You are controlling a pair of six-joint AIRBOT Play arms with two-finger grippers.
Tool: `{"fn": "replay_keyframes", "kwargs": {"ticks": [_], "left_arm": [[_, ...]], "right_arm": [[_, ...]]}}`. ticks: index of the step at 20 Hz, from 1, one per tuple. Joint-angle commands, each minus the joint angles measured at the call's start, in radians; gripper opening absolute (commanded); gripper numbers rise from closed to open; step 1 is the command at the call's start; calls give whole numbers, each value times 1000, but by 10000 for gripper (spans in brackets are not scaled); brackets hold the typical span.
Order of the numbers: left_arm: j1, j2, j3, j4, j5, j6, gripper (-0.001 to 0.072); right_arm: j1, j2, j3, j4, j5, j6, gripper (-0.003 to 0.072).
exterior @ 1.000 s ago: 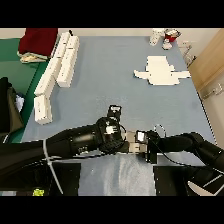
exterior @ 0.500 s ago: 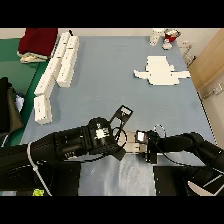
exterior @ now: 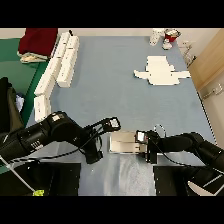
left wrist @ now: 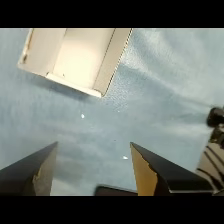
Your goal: Fold the box.
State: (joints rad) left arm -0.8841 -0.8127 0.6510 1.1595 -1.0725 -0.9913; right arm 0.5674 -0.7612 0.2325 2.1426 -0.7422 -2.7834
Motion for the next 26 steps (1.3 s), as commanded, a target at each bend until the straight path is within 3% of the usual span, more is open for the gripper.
{"fn": "replay_keyframes", "kwargs": {"ticks": [1, 5, 8, 12, 16, 26], "left_arm": [[190, 32, -113, -151, 130, 496, 691], [204, 29, -195, -262, 327, 743, 691], [204, -12, -232, -419, 346, 911, 691], [204, -92, -242, -503, 438, 945, 691], [182, -143, -242, -578, 479, 1023, 691], [135, -176, -242, -576, 497, 1037, 691]], "right_arm": [[0, 1, 1, 0, 0, 0, 528], [0, 1, 1, 0, 0, 0, 528], [0, 1, 1, 0, 0, 0, 529], [0, 1, 1, 0, 0, 0, 528], [0, 1, 1, 0, 0, 0, 528], [0, 1, 1, 0, 0, 0, 529]]}}
